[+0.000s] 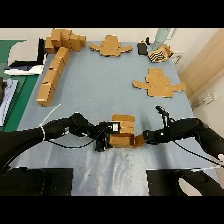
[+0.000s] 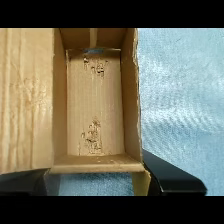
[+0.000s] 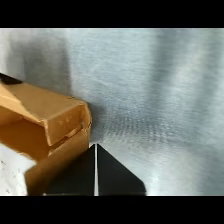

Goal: Fold the box.

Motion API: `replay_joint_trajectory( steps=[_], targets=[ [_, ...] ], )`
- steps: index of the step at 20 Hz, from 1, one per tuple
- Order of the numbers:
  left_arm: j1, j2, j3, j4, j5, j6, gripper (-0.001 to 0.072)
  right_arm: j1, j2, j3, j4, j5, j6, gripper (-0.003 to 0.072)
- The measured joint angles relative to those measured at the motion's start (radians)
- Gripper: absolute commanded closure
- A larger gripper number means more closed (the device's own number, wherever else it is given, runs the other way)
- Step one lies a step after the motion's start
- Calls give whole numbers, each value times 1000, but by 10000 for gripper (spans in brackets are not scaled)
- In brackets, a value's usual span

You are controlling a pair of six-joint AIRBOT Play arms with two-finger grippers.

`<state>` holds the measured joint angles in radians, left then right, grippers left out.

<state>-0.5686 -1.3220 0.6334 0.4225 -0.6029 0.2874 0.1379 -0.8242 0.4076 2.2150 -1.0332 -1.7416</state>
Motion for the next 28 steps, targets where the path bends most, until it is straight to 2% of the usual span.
replay_joint_trajectory(
  steps=[1, 8, 10, 16, 19, 23, 28],
  targets=[
    [0, 0, 0, 0, 0, 0, 211, 0, 5, 7, 10, -5, -3, 311],
    [0, 0, 0, 0, 0, 0, 211, 3, 3, 35, 73, -42, -2, 303],
    [0, 0, 0, 0, 0, 0, 211, 15, 0, 43, 88, -45, -2, 195],
    [0, 0, 0, 0, 0, 0, 211, 127, -53, 62, 85, -2, 23, 195],
    [0, 0, 0, 0, 0, 0, 211, 219, -95, 112, -11, 34, 153, 195],
    [0, 0, 0, 0, 0, 0, 211, 372, -132, 198, -254, 43, 410, 195],
    [0, 0, 0, 0, 0, 0, 211, 534, -217, 301, -483, -1, 683, 195]
  ],
)
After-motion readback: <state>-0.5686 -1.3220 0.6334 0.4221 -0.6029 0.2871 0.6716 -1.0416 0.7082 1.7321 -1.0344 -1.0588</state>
